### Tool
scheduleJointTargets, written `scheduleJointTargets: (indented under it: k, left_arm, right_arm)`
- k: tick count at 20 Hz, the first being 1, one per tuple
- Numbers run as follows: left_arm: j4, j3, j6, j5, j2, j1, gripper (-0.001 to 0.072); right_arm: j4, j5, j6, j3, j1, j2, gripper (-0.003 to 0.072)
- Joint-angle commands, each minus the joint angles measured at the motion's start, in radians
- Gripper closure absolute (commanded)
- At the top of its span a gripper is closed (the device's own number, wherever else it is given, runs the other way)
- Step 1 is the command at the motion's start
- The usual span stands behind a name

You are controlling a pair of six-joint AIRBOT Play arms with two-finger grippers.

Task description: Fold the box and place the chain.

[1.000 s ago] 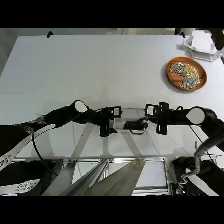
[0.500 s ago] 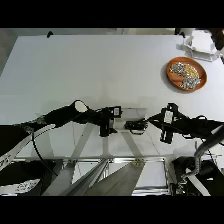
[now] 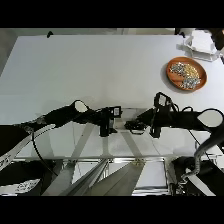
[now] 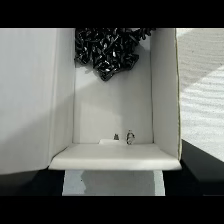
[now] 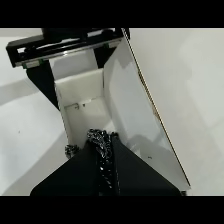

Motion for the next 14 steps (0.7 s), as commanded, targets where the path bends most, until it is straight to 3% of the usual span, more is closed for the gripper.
scheduleJointTargets:
  k: [1,2,6,8,11,12,14]
  left_arm:
    - [0.0,0.0,0.0,0.0,0.0,0.0,0.0275]
    - [0.0,0.0,0.0,0.0,0.0,0.0,0.0275]
    - [0.0,0.0,0.0,0.0,0.0,0.0,0.0275]
    - [0.0,0.0,0.0,0.0,0.0,0.0,0.0275]
    - [0.0,0.0,0.0,0.0,0.0,0.0,0.0275]
    - [0.0,0.0,0.0,0.0,0.0,0.0,0.0275]
    - [0.0,0.0,0.0,0.0,0.0,0.0,0.0275]
  right_arm:
    - [0.021,-0.005,-0.011,0.0,0.0,-0.129,0.051]
    - [0.021,-0.005,-0.011,0.0,0.0,-0.143,0.0481]
    - [0.009,-0.027,-0.047,0.0,0.0,-0.132,0.0485]
    - [-0.05,-0.032,-0.064,0.0,0.0,-0.093,0.0565]
    - [-0.124,-0.087,-0.067,0.0,-0.003,0.029,0.0584]
    - [-0.197,-0.093,-0.084,0.0,-0.005,0.072,0.0583]
    - [-0.48,-0.024,-0.064,0.0,-0.005,0.131,0.0573]
